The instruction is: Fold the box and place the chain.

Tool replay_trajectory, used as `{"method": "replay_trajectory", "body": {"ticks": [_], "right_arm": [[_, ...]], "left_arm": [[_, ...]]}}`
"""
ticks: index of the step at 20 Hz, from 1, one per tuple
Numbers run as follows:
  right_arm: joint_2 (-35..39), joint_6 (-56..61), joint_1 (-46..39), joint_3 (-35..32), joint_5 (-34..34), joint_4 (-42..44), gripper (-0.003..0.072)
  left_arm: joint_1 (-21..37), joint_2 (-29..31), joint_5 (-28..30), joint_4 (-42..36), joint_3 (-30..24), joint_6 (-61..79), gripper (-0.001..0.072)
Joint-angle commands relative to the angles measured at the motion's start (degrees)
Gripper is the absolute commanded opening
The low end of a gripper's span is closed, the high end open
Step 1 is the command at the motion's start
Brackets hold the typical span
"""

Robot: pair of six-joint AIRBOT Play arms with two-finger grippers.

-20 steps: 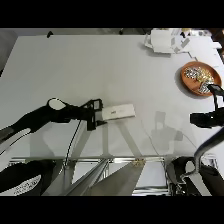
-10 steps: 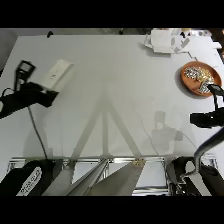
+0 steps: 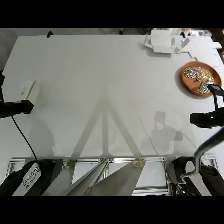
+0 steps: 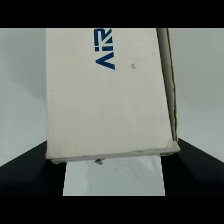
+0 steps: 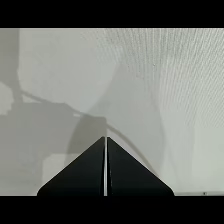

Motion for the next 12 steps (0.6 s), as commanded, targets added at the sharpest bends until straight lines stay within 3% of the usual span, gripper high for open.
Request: {"method": "replay_trajectory", "body": {"ticks": [1,2,3,4,5,12], "right_arm": [[0.04,0.0,-0.04,-0.02,0.0,0.0,0.0017],[0.04,0.0,-0.04,-0.02,0.02,0.0,0.0017],[0.04,0.0,-0.04,-0.02,0.0,0.0,0.0017],[0.04,0.0,-0.04,-0.02,0.02,0.0,0.0017],[0.04,0.0,-0.04,-0.02,0.0,0.0,0.0017],[0.04,0.02,-0.04,-0.02,0.02,0.0,0.0017]], "left_arm": [[0.9,-5.44,-3.1,1.42,-0.02,-1.66,0.0104],[0.81,-6.14,-3.3,1.4,-0.02,-1.66,0.0289],[0.79,-6.19,-3.3,1.38,-0.02,-1.66,0.0524],[0.79,-5.97,-3.04,1.18,-0.02,-2.36,0.0649],[0.79,-5.7,-2.95,1.2,-0.02,-3.26,0.0693],[0.76,3.02,-3.89,1.14,-0.02,-4.22,0.0693]]}}
